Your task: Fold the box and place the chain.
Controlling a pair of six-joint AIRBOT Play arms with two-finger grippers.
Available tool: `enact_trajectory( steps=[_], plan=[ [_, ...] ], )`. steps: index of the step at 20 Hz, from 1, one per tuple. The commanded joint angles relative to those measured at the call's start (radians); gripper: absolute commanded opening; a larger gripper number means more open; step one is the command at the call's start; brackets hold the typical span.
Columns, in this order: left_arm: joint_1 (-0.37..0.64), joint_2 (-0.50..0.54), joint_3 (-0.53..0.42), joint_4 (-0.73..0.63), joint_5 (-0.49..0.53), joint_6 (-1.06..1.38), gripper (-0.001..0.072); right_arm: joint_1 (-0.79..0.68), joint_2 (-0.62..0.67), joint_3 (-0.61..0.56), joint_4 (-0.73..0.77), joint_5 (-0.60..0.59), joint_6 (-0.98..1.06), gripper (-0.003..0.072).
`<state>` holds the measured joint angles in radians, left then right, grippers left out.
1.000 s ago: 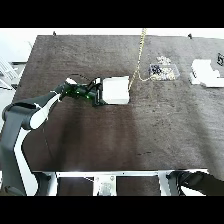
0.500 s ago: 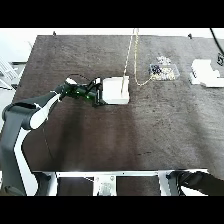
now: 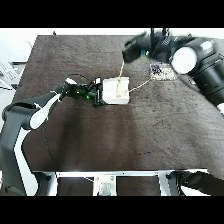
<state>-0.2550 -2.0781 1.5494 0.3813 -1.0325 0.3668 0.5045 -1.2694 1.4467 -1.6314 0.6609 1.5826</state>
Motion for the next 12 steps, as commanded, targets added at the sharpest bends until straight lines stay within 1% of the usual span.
enact_trajectory(
  steps=[1,4,7,8,9,10,12],
  plan=[
    [0.000,0.001,0.000,0.000,0.000,0.000,0.0471,-0.008,-0.007,-0.203,0.001,-0.097,0.145,0.0007],
    [0.001,0.001,0.000,0.000,0.000,0.000,0.0471,-0.008,-0.059,-0.306,0.006,-0.210,0.209,0.0006],
    [0.000,0.001,0.000,0.000,0.000,0.000,0.0471,-0.006,-0.154,-0.322,0.053,-0.220,0.213,0.0006],
    [0.000,0.001,0.000,0.000,0.000,0.001,0.0471,-0.007,-0.180,-0.322,0.053,-0.225,0.213,0.0021],
    [0.000,0.001,0.000,0.000,0.000,0.001,0.0471,-0.008,-0.192,-0.322,0.049,-0.227,0.212,0.0215],
    [0.001,0.001,0.000,0.000,0.000,0.000,0.0471,-0.012,-0.193,-0.320,0.044,-0.227,0.188,0.0567],
    [0.000,0.001,0.000,0.000,0.000,0.000,0.0471,-0.026,-0.169,-0.309,0.032,-0.225,0.160,0.0580]
  ],
)
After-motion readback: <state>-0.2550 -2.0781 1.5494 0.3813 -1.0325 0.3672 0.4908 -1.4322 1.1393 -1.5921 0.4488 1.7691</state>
